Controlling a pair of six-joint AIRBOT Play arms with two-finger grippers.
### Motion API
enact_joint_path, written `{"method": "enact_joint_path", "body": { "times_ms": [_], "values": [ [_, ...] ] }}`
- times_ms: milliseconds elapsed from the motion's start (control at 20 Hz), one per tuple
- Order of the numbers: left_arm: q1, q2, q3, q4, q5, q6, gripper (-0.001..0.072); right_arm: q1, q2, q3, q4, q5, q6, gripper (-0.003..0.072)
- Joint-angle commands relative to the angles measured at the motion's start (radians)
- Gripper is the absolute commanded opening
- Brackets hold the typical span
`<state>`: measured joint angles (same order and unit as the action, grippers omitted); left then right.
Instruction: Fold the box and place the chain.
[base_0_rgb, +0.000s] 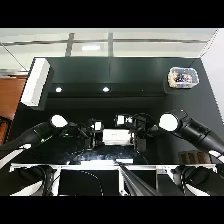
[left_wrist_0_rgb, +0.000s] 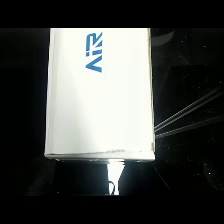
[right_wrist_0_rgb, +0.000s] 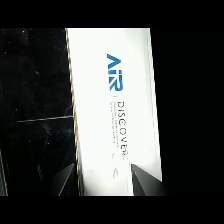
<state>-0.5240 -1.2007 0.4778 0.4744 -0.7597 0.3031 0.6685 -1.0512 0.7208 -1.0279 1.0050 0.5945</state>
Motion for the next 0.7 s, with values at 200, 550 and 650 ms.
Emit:
{"method": "enact_joint_path", "body": {
  "times_ms": [200,550,650],
  "values": [
    [0.000,0.000,0.000,0.000,0.001,0.000,0.0464,0.000,-0.023,-0.005,0.000,-0.023,0.023,0.0444],
    [0.000,0.000,0.000,0.000,0.001,0.000,0.0464,-0.040,0.015,0.069,-0.001,0.096,0.241,0.0444],
    [0.000,0.000,0.000,0.000,0.001,0.000,0.0464,-0.079,0.040,0.085,0.003,0.162,0.363,0.0444]
  ]
}}
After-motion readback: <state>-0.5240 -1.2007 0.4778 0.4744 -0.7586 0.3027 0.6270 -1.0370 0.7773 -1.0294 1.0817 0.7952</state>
